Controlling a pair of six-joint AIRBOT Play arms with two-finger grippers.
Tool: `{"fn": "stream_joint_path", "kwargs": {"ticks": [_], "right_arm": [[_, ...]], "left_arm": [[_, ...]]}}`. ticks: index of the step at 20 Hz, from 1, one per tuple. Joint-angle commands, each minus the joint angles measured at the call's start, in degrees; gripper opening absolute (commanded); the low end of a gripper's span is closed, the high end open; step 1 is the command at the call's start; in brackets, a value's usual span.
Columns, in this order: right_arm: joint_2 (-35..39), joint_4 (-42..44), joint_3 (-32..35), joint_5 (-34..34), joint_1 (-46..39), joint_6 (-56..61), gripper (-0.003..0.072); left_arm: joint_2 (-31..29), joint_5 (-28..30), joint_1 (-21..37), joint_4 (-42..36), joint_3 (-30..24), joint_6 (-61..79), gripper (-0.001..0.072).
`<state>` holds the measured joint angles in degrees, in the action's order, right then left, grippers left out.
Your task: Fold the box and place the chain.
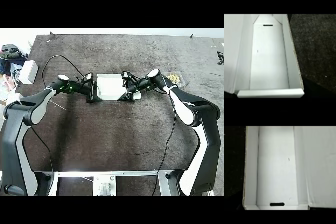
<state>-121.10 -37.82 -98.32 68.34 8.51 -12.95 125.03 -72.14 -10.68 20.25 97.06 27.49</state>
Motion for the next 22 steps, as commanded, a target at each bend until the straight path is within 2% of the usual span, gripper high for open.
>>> {"fn": "stream_joint_path", "kwargs": {"ticks": [1, 9, 11, 21, 22], "right_arm": [[0.0, 0.1, 0.0, -0.2, 0.0, 0.1, 0.0450], [0.0, 0.1, 0.0, -0.2, 0.1, 0.1, 0.0450], [0.0, 0.1, 0.0, -0.2, 0.1, 0.1, 0.0451], [0.0, 0.1, 0.0, -0.2, 0.1, 0.1, 0.0451], [0.0, 0.1, 0.0, -0.2, 0.1, 0.1, 0.0451]], "left_arm": [[0.0, 1.0, -0.2, 0.2, 0.0, 0.0, 0.0716], [0.0, 2.3, -0.2, 0.3, 0.0, -1.6, 0.0711], [0.0, 2.5, -0.2, 0.6, 0.0, -2.0, 0.0536], [0.0, 2.7, -0.2, 0.8, 0.0, -2.0, 0.0535], [0.0, 2.7, -0.2, 0.8, 0.0, -2.0, 0.0507]]}}
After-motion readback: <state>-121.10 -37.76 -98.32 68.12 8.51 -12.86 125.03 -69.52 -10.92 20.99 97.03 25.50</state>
